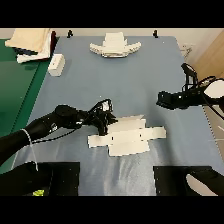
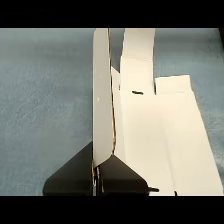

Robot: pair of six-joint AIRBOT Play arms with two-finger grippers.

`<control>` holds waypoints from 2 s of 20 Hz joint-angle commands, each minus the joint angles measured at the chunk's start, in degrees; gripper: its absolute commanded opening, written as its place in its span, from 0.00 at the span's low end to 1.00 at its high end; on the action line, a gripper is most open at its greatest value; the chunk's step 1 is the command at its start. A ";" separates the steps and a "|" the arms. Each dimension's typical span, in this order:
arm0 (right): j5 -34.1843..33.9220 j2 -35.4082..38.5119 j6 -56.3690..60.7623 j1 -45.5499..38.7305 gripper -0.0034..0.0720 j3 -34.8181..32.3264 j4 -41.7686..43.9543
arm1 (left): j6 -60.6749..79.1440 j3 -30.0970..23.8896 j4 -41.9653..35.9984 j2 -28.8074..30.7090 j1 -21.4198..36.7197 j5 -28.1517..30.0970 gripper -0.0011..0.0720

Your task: Fold the box.

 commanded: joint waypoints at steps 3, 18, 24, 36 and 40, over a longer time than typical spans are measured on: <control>10.38 0.68 2.67 5.20 0.05 -3.30 -1.16 | 0.31 -0.31 -0.04 0.04 -0.13 1.88 0.03; -13.99 -1.31 10.16 10.84 0.05 -18.29 -6.49 | 2.95 1.18 -0.02 3.78 -0.15 -2.19 0.03; -14.08 -1.25 10.14 10.88 0.05 -18.29 -4.94 | 5.22 1.09 -0.92 -0.11 -0.15 -2.01 0.03; -13.49 2.40 10.12 10.88 0.05 -17.99 -2.73 | 10.91 -1.73 -6.21 -2.60 -0.50 -1.40 0.03; -13.51 5.70 10.21 10.86 0.05 -17.97 -2.80 | 15.67 -1.64 -6.23 -1.20 -0.39 0.96 0.03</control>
